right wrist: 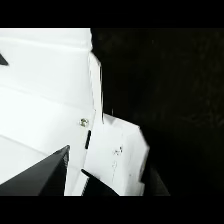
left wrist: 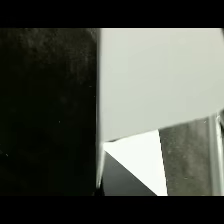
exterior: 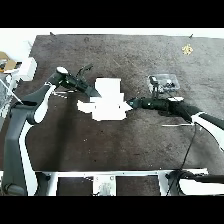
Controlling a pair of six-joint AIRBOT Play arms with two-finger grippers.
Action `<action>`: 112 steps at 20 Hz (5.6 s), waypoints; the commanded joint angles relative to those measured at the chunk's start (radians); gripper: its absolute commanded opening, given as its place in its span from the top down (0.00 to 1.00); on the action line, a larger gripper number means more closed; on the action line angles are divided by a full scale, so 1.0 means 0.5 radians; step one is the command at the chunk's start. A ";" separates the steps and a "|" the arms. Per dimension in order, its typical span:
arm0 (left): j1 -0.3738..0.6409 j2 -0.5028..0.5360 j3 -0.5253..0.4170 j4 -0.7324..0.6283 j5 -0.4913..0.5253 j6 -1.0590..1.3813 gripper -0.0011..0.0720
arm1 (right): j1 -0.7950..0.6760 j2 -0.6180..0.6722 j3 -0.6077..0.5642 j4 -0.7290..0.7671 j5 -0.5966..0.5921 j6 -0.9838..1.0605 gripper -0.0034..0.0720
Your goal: Fold the box and place the chain.
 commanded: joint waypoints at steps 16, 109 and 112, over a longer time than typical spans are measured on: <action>-0.002 0.002 -0.064 -0.018 0.378 1.589 0.98 | -0.170 0.230 0.002 -0.098 0.063 -0.420 0.50; -0.002 0.002 -0.174 -0.027 0.478 1.646 0.97 | 0.138 -1.153 1.517 -0.777 0.912 -1.366 0.06; -0.002 0.002 -0.174 -0.027 0.478 1.646 0.97 | 0.138 -1.153 1.517 -0.771 0.913 -1.367 0.06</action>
